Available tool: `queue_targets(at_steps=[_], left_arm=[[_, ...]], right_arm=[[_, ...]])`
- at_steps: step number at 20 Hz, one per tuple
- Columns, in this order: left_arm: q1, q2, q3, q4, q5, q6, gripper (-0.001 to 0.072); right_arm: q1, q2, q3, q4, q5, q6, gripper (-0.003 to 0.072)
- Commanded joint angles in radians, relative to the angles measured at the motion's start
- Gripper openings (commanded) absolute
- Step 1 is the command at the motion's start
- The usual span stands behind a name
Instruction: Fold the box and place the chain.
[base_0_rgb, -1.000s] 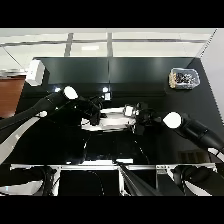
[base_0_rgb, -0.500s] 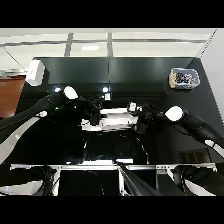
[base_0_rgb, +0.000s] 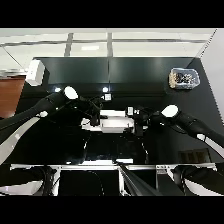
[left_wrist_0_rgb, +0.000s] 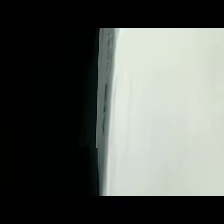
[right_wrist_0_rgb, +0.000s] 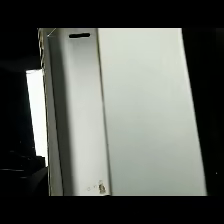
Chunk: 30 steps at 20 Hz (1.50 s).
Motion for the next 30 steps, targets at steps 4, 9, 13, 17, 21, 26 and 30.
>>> queue_targets(at_steps=[4, 9, 13, 17, 21, 26, 30], left_arm=[[0.000, 0.001, 0.001, -0.024, 0.006, -0.003, 0.0027], [0.000, 0.000, 0.001, -0.015, 0.005, -0.003, 0.0027], [0.000, 0.000, 0.001, -0.016, 0.005, -0.003, 0.0027], [0.000, 0.000, 0.001, -0.016, 0.006, -0.003, 0.0027], [0.000, -0.002, 0.001, -0.017, 0.005, -0.003, 0.0027], [0.000, -0.009, 0.001, -0.017, 0.005, -0.003, 0.0027], [0.000, -0.009, 0.001, -0.017, 0.006, -0.003, 0.0027]], right_arm=[[-0.001, -0.051, 0.001, -0.053, 0.012, -0.033, 0.0646], [-0.035, -0.060, 0.001, -0.072, 0.024, -0.006, 0.0645], [-0.076, -0.061, -0.001, -0.071, 0.050, -0.016, 0.0646], [-0.056, -0.067, -0.001, -0.069, 0.037, -0.037, 0.0646], [-0.052, -0.068, -0.001, -0.068, 0.026, -0.036, 0.0645], [-0.024, -0.072, -0.001, -0.094, -0.029, 0.011, 0.0646], [-0.024, -0.072, 0.000, -0.095, -0.029, 0.011, 0.0607]])
